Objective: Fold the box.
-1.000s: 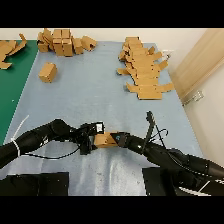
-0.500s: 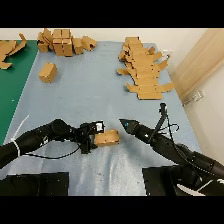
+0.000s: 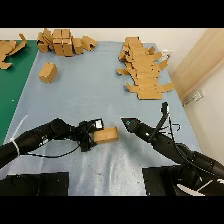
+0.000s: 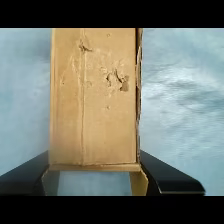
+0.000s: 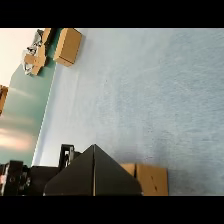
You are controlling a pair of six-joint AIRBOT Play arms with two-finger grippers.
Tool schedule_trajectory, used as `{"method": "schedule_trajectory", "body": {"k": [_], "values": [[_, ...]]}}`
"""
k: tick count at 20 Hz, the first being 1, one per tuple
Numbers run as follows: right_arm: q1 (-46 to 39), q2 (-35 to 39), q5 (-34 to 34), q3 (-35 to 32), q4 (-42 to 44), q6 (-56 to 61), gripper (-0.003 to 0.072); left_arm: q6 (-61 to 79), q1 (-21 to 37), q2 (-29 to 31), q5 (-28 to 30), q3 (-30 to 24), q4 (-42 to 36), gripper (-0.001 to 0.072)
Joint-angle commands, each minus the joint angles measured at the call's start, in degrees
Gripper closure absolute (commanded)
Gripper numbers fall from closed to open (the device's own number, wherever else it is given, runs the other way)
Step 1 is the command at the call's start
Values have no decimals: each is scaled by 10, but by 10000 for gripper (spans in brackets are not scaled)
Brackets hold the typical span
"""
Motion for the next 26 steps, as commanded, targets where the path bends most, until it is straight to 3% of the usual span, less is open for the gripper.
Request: {"method": "schedule_trajectory", "body": {"k": [1, 4, 7, 11, 13, 15, 22, 26], "values": [[0, 0, 0, 0, 0, 1, 684, -113, 21, 29, 19, 10, 42, 236], [0, 0, 0, 0, 0, 1, 684, -267, 96, 62, 54, 14, 168, 236], [0, 0, 0, 0, 0, 1, 684, -374, 228, 63, 58, 33, 255, 236], [0, 0, 1, 0, 0, 1, 684, -390, 414, 27, 71, 80, 261, 236], [0, 0, 5, 0, 0, 1, 684, -398, 468, -14, 52, 120, 261, 236], [0, 0, 12, 0, 0, 1, 684, -399, 489, -65, 40, 165, 258, 236], [0, 0, 22, 0, 0, 2, 684, -454, 484, -238, 29, 341, 258, 236], [0, 0, 41, 0, 0, 2, 684, -454, 472, -302, 24, 400, 256, 236]]}}
